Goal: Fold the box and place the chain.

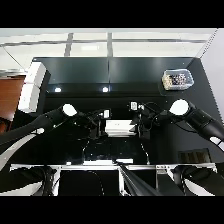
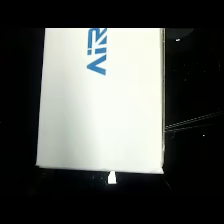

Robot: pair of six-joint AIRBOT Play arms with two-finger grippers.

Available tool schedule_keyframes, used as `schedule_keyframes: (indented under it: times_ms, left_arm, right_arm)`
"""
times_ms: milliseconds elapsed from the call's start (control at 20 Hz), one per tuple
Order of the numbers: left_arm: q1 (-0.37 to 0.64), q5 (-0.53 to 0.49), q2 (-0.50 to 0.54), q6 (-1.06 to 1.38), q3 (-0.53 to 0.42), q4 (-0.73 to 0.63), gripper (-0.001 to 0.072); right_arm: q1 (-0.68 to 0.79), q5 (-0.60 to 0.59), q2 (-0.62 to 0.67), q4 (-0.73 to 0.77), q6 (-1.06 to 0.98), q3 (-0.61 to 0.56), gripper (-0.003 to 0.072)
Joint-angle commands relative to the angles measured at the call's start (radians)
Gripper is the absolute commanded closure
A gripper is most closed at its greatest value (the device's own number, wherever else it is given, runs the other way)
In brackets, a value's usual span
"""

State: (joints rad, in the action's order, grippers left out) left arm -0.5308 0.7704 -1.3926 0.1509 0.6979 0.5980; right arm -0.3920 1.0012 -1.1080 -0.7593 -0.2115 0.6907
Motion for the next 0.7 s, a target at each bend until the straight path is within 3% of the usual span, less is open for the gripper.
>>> schedule_keyframes:
  times_ms: [0,300,450,500,550,600,650]
  left_arm:
    - [0.0,0.0,-0.001,0.0,0.001,0.0,0.0356]
    - [0.0,0.0,-0.001,0.0,0.001,0.0,0.0356]
    - [0.0,0.0,-0.001,0.0,0.001,0.0,0.0356]
    - [0.0,0.0,-0.001,0.0,0.001,0.0,0.0356]
    - [0.0,0.0,-0.001,0.0,0.001,0.0,0.0356]
    - [0.0,0.0,-0.001,0.0,0.001,0.0,0.0356]
    - [0.0,0.0,-0.001,0.0,0.001,0.0,0.0356]
  right_arm:
    - [-0.001,-0.002,-0.001,-0.002,-0.028,-0.01,0.0365]
    - [0.0,0.0,0.031,0.0,-0.188,0.014,0.0365]
    - [0.005,0.008,0.074,0.024,-0.524,0.047,0.0364]
    - [0.013,0.019,0.077,0.047,-0.719,0.047,0.0413]
    - [0.016,0.033,0.075,0.05,-0.877,0.043,0.0623]
    - [0.016,0.045,0.075,0.054,-0.986,0.031,0.0671]
    - [0.016,0.051,0.075,0.078,-1.034,0.014,0.0671]
